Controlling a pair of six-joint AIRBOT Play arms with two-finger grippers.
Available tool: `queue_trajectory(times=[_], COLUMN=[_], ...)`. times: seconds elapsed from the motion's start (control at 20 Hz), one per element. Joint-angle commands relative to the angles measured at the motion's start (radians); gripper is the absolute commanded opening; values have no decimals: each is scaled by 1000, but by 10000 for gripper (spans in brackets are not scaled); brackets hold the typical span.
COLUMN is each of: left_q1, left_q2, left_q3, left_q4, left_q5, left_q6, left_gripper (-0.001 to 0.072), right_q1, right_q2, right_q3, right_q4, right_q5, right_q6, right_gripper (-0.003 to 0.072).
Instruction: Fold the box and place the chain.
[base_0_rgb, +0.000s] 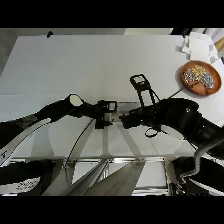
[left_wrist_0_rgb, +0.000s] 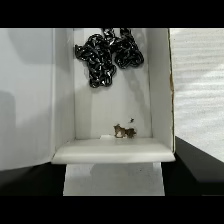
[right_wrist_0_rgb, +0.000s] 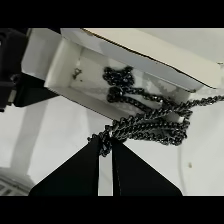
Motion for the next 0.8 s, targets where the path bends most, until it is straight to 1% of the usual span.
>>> queue_trajectory(times=[0.0, 0.35, 0.6, 0.75], left_q1=[0, 0, 0, 0], left_q2=[1, 1, 1, 1], left_q3=[0, 0, 0, 0], left_q4=[0, 0, 0, 0], left_q5=[0, 0, 0, 0], left_q6=[0, 0, 0, 0], left_gripper=[13, 13, 13, 13], right_q1=[2, 2, 2, 2], right_q2=[1, 1, 1, 1], right_q3=[2, 2, 2, 2], right_q4=[21, 48, 62, 66], right_q5=[-39, -86, -94, -135], right_q6=[2, 2, 1, 0], right_gripper=[15, 15, 15, 15])
